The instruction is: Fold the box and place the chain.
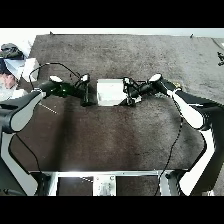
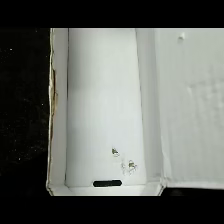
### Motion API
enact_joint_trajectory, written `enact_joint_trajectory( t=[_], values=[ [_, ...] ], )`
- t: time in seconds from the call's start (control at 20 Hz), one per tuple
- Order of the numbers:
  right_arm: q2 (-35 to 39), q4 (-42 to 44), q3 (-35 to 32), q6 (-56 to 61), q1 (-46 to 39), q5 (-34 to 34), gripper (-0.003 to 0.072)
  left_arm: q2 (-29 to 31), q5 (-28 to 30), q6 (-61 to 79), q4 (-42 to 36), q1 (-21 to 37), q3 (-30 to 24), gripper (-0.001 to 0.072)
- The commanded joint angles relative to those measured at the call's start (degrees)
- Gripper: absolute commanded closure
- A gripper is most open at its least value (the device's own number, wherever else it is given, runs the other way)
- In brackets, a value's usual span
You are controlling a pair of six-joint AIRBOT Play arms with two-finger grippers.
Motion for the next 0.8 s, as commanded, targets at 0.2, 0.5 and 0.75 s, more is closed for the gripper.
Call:
enact_joint_trajectory(
  t=[0.2,0.5,0.75],
  values=[
    [-0.02,0.04,0.0,0.0,0.0,0.0,0.0151,-1.88,-0.61,3.43,-5.11,-0.04,0.02,-0.0011],
    [-0.02,0.04,0.0,0.0,0.0,0.0,0.0151,-2.32,4.76,1.05,0.26,-1.64,3.69,-0.0011],
    [-0.02,0.04,0.0,0.0,0.0,0.0,0.0151,-3.78,2.69,0.46,-0.68,-1.51,4.52,0.0005]
  ],
)
